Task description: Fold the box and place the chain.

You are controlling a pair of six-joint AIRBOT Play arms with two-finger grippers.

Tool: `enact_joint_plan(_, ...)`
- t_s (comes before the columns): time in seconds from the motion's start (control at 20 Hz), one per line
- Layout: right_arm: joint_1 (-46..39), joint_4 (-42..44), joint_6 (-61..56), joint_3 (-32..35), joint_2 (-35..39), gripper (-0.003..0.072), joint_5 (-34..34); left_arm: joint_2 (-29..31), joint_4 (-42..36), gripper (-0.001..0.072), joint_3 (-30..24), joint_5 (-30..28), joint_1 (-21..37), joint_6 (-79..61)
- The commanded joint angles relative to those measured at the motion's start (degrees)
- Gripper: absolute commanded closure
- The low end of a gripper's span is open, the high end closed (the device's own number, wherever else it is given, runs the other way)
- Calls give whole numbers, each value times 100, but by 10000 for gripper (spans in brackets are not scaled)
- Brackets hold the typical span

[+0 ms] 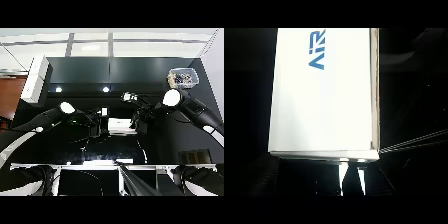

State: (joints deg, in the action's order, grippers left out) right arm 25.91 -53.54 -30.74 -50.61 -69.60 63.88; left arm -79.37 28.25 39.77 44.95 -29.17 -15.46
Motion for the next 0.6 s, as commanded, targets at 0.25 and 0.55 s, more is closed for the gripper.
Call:
enact_joint_plan(0.25, 208, 0, -46, 46, -57, 388, -160, -4, 0, 359, 0, 2, -2, 4)
enact_joint_plan(0.55, 181, -2, -562, 37, 28, 388, 37, -4, 0, 359, 0, 2, -2, 4)
